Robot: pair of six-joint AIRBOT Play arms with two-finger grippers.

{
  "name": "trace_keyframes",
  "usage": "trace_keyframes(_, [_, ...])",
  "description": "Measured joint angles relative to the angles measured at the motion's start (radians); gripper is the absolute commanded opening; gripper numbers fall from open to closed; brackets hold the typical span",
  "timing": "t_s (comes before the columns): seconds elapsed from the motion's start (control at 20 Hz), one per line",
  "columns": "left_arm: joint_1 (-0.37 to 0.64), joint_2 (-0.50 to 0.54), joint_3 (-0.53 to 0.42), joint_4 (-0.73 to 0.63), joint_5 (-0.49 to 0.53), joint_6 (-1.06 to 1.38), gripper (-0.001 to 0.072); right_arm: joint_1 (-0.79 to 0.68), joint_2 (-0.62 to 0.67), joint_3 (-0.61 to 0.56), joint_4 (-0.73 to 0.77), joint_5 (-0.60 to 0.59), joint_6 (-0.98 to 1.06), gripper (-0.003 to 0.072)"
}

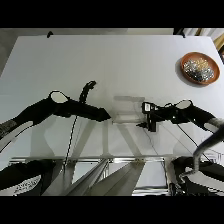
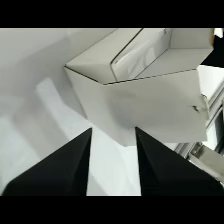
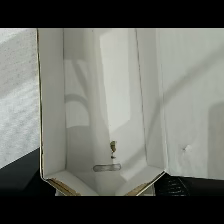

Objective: Fold the box and place the chain.

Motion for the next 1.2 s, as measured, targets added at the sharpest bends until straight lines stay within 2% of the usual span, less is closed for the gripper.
trace_keyframes(0.35, [-0.05, 0.0, 0.011, -0.058, 0.007, 0.018, 0.0355, 0.0, 0.0, 0.0, 0.0, 0.0, 0.0, 0.0471])
trace_keyframes(0.45, [-0.064, 0.0, 0.012, -0.054, 0.032, 0.008, 0.0417, 0.0, 0.0, 0.0, 0.0, 0.0, 0.0, 0.0471])
trace_keyframes(0.5, [-0.069, 0.0, 0.012, -0.041, 0.047, -0.011, 0.0417, 0.0, 0.0, 0.0, 0.0, 0.0, 0.0, 0.0471])
trace_keyframes(0.75, [-0.099, 0.0, 0.026, 0.12, 0.086, -0.187, 0.0441, 0.0, 0.0, 0.0, 0.0, 0.0, 0.0, 0.0471])
trace_keyframes(1.2, [-0.173, -0.034, 0.167, 0.39, 0.087, -0.515, 0.0441, 0.0, 0.0, 0.0, 0.0, 0.0, 0.0, 0.0471])
